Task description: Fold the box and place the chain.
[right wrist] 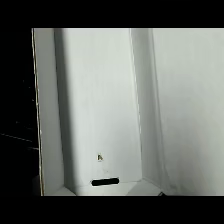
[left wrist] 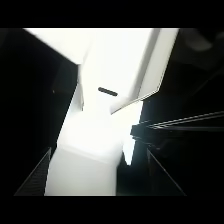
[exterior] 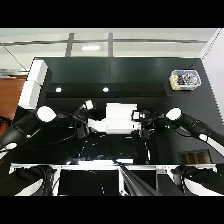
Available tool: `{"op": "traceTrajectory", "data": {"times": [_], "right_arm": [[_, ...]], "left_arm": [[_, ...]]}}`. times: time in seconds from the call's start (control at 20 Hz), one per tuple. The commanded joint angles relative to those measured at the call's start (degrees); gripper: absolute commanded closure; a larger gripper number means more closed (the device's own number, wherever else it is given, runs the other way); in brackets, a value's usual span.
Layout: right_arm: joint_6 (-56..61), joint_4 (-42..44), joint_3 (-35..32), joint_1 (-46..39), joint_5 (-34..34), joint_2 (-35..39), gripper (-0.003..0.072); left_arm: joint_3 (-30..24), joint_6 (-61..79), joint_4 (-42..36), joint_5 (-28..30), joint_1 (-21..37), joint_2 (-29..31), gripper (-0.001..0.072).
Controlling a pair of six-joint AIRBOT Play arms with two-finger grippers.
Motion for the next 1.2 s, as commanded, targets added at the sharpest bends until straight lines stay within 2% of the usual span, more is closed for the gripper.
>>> {"op": "traceTrajectory", "data": {"times": [0.0, 0.1, 0.25, 0.3, 0.35, 0.4, 0.45, 0.5, 0.7, 0.9, 1.05, 1.1, 1.15], "right_arm": [[0.0, 0.0, 0.0, 0.0, 0.0, 0.0, 0.0504], [0.0, 0.0, 0.0, 0.0, 0.0, 0.0, 0.0504], [0.0, 0.0, 0.0, 0.0, 0.0, 0.0, 0.0504], [0.0, 0.0, 0.0, 0.0, 0.0, 0.0, 0.0504], [0.0, 0.0, 0.0, 0.0, 0.0, 0.0, 0.0504], [0.0, 0.0, 0.0, 0.0, 0.0, 0.0, 0.0504], [0.0, 0.0, 0.0, 0.0, 0.0, 0.0, 0.0504], [0.0, 0.0, 0.0, 0.0, 0.0, 0.0, 0.0504], [0.0, 0.0, 0.0, 0.0, 0.0, 0.0, 0.0504], [0.0, 0.0, 0.0, 0.0, 0.0, 0.0, 0.0504], [0.0, 0.0, 0.0, 0.0, 0.0, 0.0, 0.0504], [0.0, 0.0, 0.0, 0.0, 0.0, 0.0, 0.0504], [0.0, 0.0, 0.0, 0.0, 0.0, 0.0, 0.0504]], "left_arm": [[-0.5, 7.6, 0.8, 9.2, -3.7, -3.3, 0.0007], [0.9, 7.6, 0.1, 10.3, -5.1, -5.6, 0.0009], [3.4, 7.3, 0.0, 8.1, -7.5, -8.3, 0.0027], [4.3, 7.3, -0.7, 6.6, -8.0, -9.2, 0.0065], [5.0, 7.3, -1.8, 4.9, -8.3, -9.9, 0.0171], [5.6, 7.3, -2.8, 3.7, -8.3, -10.3, 0.0234], [5.9, 6.4, -3.1, 4.0, -8.2, -10.4, 0.0392], [6.0, 5.7, -3.1, 4.4, -7.9, -10.4, 0.0502], [6.0, 5.6, -5.2, 4.4, -7.5, -10.5, 0.0509], [6.0, 5.7, -16.5, 4.3, -7.8, -13.8, 0.0508], [6.0, 6.1, -16.2, 4.6, -8.7, -15.1, 0.0518], [6.0, 6.1, -16.1, 4.7, -8.7, -14.9, 0.0557], [6.0, 6.1, -16.1, 4.7, -8.6, -14.9, 0.0557]]}}
